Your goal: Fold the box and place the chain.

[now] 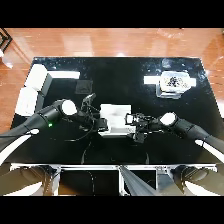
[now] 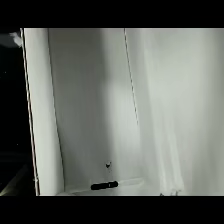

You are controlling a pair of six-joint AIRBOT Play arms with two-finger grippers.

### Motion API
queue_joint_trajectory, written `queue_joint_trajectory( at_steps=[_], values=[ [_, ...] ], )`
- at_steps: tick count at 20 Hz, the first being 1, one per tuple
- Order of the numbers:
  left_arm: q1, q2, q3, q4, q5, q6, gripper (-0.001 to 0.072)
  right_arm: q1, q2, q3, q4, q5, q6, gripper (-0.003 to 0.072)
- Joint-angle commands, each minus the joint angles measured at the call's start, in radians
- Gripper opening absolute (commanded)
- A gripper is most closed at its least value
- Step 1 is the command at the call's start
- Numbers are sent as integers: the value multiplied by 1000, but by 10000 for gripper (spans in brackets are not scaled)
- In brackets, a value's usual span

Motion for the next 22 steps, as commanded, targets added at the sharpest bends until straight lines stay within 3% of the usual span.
queue_joint_trajectory(
  at_steps=[1,11,13,15,22],
  values=[
    [-73,0,24,188,47,-194,556,1,0,0,0,0,0,338],
    [-169,-6,52,503,22,-538,556,1,0,0,0,0,0,338],
    [-169,-13,54,515,10,-577,554,1,0,0,0,0,0,338],
    [-176,-24,73,518,-4,-590,471,1,0,0,0,0,0,338],
    [-211,-107,172,551,-69,-614,453,1,0,0,0,0,0,338]
  ],
)
